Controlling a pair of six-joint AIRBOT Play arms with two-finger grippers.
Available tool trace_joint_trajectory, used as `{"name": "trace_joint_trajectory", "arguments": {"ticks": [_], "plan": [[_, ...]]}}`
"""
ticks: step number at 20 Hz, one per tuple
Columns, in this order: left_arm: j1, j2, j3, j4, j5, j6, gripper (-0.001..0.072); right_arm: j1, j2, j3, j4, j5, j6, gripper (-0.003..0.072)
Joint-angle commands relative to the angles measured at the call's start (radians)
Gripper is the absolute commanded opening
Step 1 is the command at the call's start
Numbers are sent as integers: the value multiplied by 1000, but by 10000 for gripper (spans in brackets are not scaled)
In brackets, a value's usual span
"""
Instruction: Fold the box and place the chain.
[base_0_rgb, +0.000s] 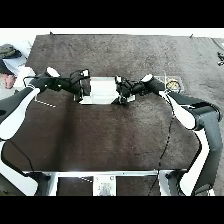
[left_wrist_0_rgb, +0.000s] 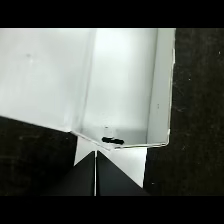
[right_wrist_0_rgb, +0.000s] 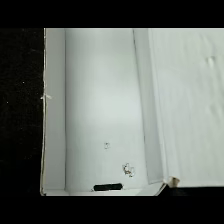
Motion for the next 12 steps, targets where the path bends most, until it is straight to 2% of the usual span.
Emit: {"name": "trace_joint_trajectory", "arguments": {"ticks": [1, 5, 8, 12], "plan": [[10, 42, 8, 62, 8, -167, 9, 1, 0, 0, 0, 0, 0, 220], [48, 89, 6, 106, 23, -461, 9, 1, 0, 0, 1, 0, 0, 219], [119, 103, 6, 100, 14, -688, 9, 1, 0, 0, 0, 0, 0, 220], [214, 103, 6, 98, -36, -856, 9, 1, 0, 0, 0, 0, 0, 220]]}}
